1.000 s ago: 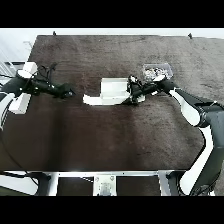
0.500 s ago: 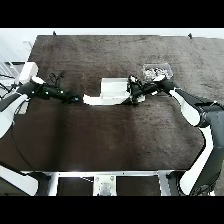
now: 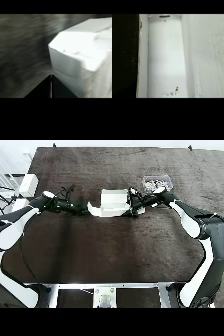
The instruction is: Fold the box and place the chain.
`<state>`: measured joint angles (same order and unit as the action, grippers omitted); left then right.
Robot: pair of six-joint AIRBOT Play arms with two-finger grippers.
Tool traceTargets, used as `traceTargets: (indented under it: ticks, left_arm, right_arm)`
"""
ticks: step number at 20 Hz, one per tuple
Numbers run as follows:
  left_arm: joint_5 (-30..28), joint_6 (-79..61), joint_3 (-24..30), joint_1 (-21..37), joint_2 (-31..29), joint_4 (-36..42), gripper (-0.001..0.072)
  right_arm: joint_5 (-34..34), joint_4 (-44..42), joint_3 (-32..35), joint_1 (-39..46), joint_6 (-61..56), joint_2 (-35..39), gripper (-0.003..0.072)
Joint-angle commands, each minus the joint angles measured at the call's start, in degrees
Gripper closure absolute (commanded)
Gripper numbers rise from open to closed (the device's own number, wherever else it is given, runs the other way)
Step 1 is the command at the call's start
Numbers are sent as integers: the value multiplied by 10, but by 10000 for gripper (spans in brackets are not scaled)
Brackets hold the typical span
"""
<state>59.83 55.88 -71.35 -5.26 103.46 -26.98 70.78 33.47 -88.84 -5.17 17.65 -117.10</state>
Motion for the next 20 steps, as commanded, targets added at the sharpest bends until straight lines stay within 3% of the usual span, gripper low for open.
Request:
traceTargets:
  ticks: [1,2,3,4,13,14,20]
  left_arm:
    - [22,-19,-19,-3,1,43,689]
    - [24,-19,-27,-3,-1,46,654]
    - [23,-19,-33,-3,-3,47,495]
    - [24,-19,-36,-3,-3,48,442]
    - [23,-19,-36,-24,-2,54,439]
    - [22,-17,-36,-25,-2,50,397]
    - [14,18,-36,-37,-2,49,392]
  right_arm:
    - [0,0,0,0,0,0,193]
    - [0,0,0,0,0,0,193]
    - [0,0,0,0,0,0,192]
    - [0,0,0,0,0,0,193]
    - [0,0,0,0,0,0,193]
    - [0,0,0,0,0,0,193]
    - [0,0,0,0,0,0,193]
